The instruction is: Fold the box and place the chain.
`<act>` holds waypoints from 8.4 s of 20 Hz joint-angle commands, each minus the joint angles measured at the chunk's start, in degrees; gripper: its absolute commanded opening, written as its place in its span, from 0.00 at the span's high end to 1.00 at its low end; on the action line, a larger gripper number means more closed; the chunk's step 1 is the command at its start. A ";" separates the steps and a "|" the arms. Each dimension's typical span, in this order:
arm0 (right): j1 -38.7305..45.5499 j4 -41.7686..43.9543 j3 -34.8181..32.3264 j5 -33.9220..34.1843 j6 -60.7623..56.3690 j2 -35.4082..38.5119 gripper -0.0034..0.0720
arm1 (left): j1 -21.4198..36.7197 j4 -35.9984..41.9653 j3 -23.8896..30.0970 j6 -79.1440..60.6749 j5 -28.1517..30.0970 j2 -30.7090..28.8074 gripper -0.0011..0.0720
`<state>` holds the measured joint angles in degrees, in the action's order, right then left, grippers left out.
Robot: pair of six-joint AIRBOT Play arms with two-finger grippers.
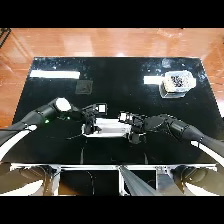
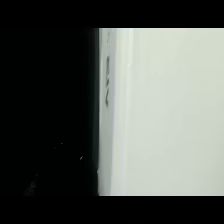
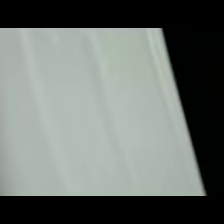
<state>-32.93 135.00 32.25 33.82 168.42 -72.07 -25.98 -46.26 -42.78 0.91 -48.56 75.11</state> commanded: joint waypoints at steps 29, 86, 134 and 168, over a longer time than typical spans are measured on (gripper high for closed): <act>-0.07 -0.04 0.00 -0.83 -0.20 -0.02 0.62 | -8.81 6.27 5.79 29.29 24.94 -5.51 0.95; -0.07 -0.04 -0.02 -0.20 -0.22 -0.02 0.62 | 1.81 2.25 9.35 -4.17 -0.02 -5.88 0.59; -0.07 -0.04 -0.02 -0.17 -0.87 -0.02 0.62 | -3.08 -8.55 4.79 18.36 -0.46 -5.73 0.52; -0.07 -0.04 0.00 -0.20 -1.49 -0.02 0.62 | -6.29 -2.29 4.85 9.64 5.95 -3.80 0.53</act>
<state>-32.93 134.93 32.25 33.65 166.93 -72.07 -31.88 -48.23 -37.93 10.52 -43.09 71.29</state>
